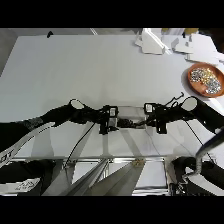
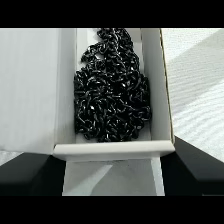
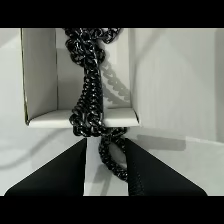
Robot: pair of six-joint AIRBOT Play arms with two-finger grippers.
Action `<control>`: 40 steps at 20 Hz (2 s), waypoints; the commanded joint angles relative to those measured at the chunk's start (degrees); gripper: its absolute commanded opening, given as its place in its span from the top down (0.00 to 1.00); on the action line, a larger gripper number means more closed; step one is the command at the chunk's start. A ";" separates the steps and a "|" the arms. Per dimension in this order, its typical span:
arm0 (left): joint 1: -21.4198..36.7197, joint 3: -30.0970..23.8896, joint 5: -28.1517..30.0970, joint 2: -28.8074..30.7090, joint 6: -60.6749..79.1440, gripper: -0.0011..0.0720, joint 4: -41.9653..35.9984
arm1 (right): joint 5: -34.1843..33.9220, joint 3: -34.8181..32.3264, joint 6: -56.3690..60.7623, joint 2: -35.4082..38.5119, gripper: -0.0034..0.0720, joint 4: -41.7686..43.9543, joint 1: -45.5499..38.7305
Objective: Fold the box and place the chain.
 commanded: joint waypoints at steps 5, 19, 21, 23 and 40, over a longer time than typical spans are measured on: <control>0.02 0.04 0.02 0.04 0.00 0.80 0.00 | 0.22 -0.63 2.99 0.04 0.75 -3.91 0.07; 0.02 0.04 0.00 0.04 0.00 0.80 0.00 | -4.35 -2.56 2.32 0.13 0.75 2.67 0.07; 0.02 0.04 0.00 0.04 0.00 0.80 0.00 | -4.48 -2.56 2.32 0.79 0.75 2.05 0.07; 0.02 0.04 0.02 0.04 0.00 0.80 0.00 | -5.57 -2.56 2.32 2.67 0.75 0.76 0.07; 0.02 0.04 0.00 0.04 0.00 0.80 0.00 | -8.68 -3.41 -0.92 0.39 0.83 5.44 0.07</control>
